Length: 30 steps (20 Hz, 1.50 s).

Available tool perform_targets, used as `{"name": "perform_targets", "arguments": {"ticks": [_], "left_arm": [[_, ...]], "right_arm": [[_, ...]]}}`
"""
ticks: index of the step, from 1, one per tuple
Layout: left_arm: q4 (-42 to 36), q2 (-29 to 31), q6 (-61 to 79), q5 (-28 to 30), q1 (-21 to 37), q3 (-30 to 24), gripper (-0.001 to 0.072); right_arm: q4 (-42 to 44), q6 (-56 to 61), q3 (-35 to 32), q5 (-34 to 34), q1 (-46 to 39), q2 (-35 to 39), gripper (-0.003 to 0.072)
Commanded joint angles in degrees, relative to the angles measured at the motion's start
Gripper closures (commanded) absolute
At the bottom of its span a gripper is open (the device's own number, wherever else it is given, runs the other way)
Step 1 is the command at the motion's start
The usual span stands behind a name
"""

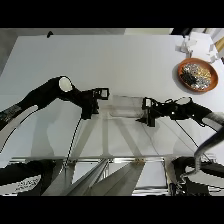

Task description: Fold the box and place the chain.

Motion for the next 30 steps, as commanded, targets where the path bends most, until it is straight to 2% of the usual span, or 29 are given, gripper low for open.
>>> {"name": "perform_targets", "arguments": {"ticks": [1,2,4,6,10,17,26,27,30], "left_arm": [[-4.85,-0.74,13.14,1.22,-0.07,-0.02,0.0444],[-6.08,-1.31,15.15,1.29,-0.09,-0.02,0.0385],[-6.38,-2.73,19.02,1.29,-0.26,-0.02,0.0356],[-6.40,-4.07,20.63,2.14,-0.72,-0.02,0.0291],[-6.84,-5.66,20.59,6.16,-1.33,-0.02,0.0291],[-8.59,-6.01,20.63,8.33,-1.33,-0.02,0.0291],[-11.02,-6.01,20.61,4.63,-4.50,-0.02,0.0303],[-11.30,-5.99,20.61,4.63,-4.72,-0.02,0.0333],[-12.98,-6.01,20.59,4.76,-4.92,-0.02,0.0344]], "right_arm": [[-0.02,-0.02,-0.02,0.02,0.02,0.02,0.0363],[-0.02,-0.02,-0.02,0.02,0.02,0.02,0.0363],[0.00,-0.02,-0.02,0.02,0.02,0.02,0.0363],[-0.02,-0.02,-0.02,0.02,0.02,0.02,0.0363],[-0.02,-0.02,-0.02,0.04,0.02,0.02,0.0363],[-0.02,-0.02,-0.02,0.04,0.02,0.02,0.0363],[-0.02,-0.02,-0.02,0.04,0.02,0.02,0.0363],[-0.02,-0.02,-0.02,0.04,0.00,0.02,0.0363],[-0.02,-0.02,-0.02,0.04,0.00,0.02,0.0363]]}}
